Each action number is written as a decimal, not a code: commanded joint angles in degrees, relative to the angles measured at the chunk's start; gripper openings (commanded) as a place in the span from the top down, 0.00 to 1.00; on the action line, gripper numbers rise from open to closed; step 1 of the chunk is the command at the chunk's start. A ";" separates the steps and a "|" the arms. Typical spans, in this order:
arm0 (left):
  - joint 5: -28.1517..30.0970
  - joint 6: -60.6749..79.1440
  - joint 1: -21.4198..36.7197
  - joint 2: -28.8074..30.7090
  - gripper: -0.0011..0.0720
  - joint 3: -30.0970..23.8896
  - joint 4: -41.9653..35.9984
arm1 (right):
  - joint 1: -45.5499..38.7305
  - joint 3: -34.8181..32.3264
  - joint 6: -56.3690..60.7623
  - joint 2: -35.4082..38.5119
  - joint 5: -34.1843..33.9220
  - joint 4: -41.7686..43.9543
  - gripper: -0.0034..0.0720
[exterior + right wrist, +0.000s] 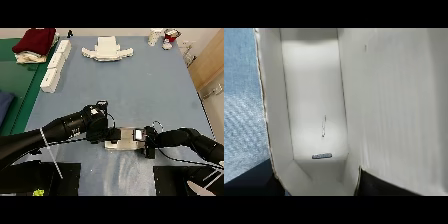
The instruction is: Fold the box.
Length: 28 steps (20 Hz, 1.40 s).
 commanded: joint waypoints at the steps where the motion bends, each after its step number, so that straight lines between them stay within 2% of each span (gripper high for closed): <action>1: 1.05 1.05 0.07 -1.66 0.25 -0.04 -1.22 | 0.00 0.04 0.00 0.02 0.02 0.00 0.28; 6: 1.36 1.70 0.07 -3.98 0.26 -0.04 -3.48 | -0.02 0.04 0.00 0.02 0.02 0.00 0.28; 13: 1.49 1.29 0.04 -4.33 0.26 -0.04 -3.65 | 0.00 0.04 0.00 0.02 0.02 0.00 0.28; 20: 7.43 3.30 0.07 -4.44 0.26 -0.02 -5.35 | -0.02 0.04 0.00 0.02 0.02 0.00 0.28; 22: 5.53 -0.92 -0.22 -4.61 0.26 0.50 -4.37 | -0.02 0.04 0.00 0.00 0.02 0.00 0.28; 25: 0.70 -10.10 -2.21 -4.61 0.26 1.75 2.40 | 0.00 0.04 0.00 0.02 0.02 0.00 0.28; 28: 0.07 -11.47 -4.26 -4.61 0.26 2.64 4.66 | -0.02 0.04 0.00 0.00 0.02 0.00 0.28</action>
